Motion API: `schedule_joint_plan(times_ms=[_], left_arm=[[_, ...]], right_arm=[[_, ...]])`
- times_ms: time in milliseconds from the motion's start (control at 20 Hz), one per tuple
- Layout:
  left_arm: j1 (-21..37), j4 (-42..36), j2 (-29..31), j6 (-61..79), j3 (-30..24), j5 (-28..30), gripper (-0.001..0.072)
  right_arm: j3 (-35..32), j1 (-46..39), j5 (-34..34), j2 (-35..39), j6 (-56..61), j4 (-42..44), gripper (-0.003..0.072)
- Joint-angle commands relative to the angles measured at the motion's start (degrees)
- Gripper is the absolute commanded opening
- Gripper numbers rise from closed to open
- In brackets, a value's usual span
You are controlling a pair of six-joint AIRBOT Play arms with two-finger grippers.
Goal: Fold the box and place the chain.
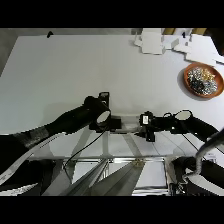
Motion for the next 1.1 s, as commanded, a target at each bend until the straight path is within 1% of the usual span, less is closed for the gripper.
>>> schedule_joint_plan(times_ms=[0, 350, 650, 700, 750, 850, 900, 950, 1000, 1050], left_arm=[[-1.4, 1.6, -2.8, -2.4, 2.5, -3.3, 0.031], [-2.2, 3.0, -5.5, -2.8, 6.3, -4.2, 0.031], [-2.2, 3.0, -6.7, -2.8, 6.7, -4.7, 0.0307], [-2.2, 3.0, -6.8, -2.8, 6.7, -4.7, 0.0234], [-2.2, 3.0, -6.9, -2.8, 6.7, -4.5, 0.0205], [-2.2, 3.0, -7.0, -3.0, 6.7, -4.4, 0.0202], [-2.2, 3.0, -7.0, -3.2, 6.7, -4.3, 0.0174], [-2.2, 3.0, -7.0, -3.4, 6.7, -4.3, 0.002], [-2.2, 2.9, -7.0, -3.5, 6.7, -4.3, 0.0001], [-2.2, 2.8, -7.0, -3.5, 6.7, -4.3, 0.0001]], right_arm=[[0.0, 0.0, 0.0, 0.0, 0.0, 0.0, 0.0312], [0.0, 0.0, 0.0, 0.0, 0.0, 0.0, 0.0312], [0.0, 0.0, 0.0, 0.0, 0.0, 0.0, 0.0312], [0.0, 0.0, 0.0, 0.0, 0.0, 0.0, 0.0312], [0.0, 0.0, 0.0, 0.0, 0.0, 0.0, 0.0312], [0.0, 0.0, 0.0, 0.0, 0.0, 0.0, 0.0312], [0.0, 0.0, 0.0, 0.0, 0.0, 0.0, 0.0312], [0.0, 0.0, 0.0, 0.0, 0.0, 0.0, 0.0312], [0.0, 0.0, 0.0, 0.0, 0.0, 0.0, 0.0312], [0.0, 0.0, 0.0, 0.0, 0.0, 0.0, 0.0312]])
